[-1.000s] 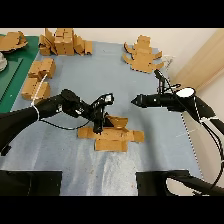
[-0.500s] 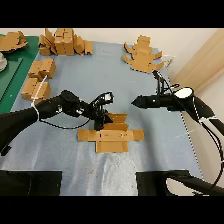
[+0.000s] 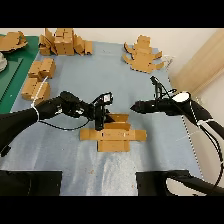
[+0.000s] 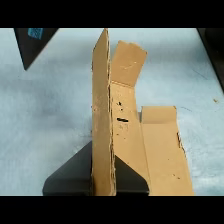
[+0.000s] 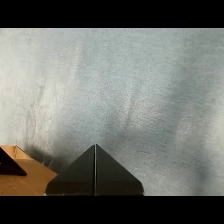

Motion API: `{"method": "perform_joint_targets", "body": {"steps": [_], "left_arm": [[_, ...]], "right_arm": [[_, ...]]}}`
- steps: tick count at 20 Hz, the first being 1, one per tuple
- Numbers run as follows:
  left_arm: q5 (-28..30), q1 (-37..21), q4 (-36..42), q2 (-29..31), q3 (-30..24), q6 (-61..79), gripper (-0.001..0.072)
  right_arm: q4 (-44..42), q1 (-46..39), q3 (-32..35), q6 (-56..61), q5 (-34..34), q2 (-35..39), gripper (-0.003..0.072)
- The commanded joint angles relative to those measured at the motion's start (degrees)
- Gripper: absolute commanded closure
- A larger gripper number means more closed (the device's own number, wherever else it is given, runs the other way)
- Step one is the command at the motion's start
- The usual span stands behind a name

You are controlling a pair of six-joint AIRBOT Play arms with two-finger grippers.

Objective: Fold the box.

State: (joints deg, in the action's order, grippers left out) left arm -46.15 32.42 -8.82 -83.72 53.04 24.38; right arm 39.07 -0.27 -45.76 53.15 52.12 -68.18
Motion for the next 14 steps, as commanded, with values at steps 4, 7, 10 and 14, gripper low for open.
{"method": "perform_joint_targets", "body": {"steps": [4, 7, 10, 14], "left_arm": [[1.2, 0.0, 5.0, 0.2, -1.9, 5.6, 0.0699], [0.9, 0.0, 4.3, 0.6, -2.0, 5.5, 0.0699], [0.3, 0.0, 2.7, 1.8, -2.0, 3.0, 0.0699], [0.7, 0.0, -2.2, 3.1, -2.1, 1.0, 0.0699]], "right_arm": [[-2.0, 0.0, 0.7, 0.0, -1.7, 0.0, 0.0683], [-2.0, 0.0, 0.7, -0.1, -1.7, 0.0, 0.0683], [-2.0, 0.0, 0.7, -0.1, -1.7, 0.0, 0.0683], [-2.0, 0.0, 0.7, -0.2, -1.7, 0.0, 0.0683]]}}
